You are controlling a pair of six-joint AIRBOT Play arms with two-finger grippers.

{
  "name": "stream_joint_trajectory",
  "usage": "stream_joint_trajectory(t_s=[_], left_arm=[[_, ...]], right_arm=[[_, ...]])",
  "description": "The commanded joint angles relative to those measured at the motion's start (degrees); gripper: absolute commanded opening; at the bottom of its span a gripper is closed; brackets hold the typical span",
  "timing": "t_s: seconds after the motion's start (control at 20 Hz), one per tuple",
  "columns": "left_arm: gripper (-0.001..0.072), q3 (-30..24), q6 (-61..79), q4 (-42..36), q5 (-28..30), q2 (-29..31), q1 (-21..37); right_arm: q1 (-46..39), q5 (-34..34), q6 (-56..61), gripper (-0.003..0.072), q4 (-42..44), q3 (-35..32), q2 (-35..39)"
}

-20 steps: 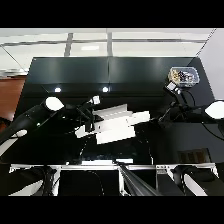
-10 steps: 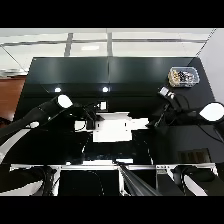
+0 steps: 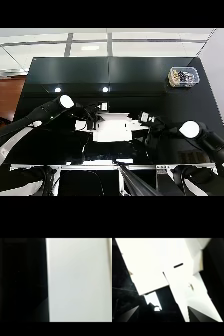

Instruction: Fold the box and place the chain.

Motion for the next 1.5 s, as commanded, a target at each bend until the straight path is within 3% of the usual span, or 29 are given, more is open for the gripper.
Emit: stream_joint_trajectory(t_s=[0.0, 1.1, 1.3, 1.45], left_arm=[[0.0027, -0.04, 0.00, 0.37, -0.61, -0.76, -0.02], [0.0027, -0.02, -0.02, 0.37, -0.17, -1.31, -0.02], [0.0027, -0.02, -0.02, 0.37, -0.15, -1.31, -0.02], [0.0027, -0.02, -0.04, 0.37, -0.22, -1.31, -0.02]], right_arm=[[5.05, -6.23, -1.95, 0.0705, 0.11, -2.25, -0.07], [16.11, -24.06, -6.60, 0.0705, 0.42, -2.19, -9.14], [13.86, -16.37, -6.58, 0.0705, -3.41, 1.77, -9.14], [11.85, -16.22, -6.58, 0.0705, -3.63, 3.76, -9.11]])
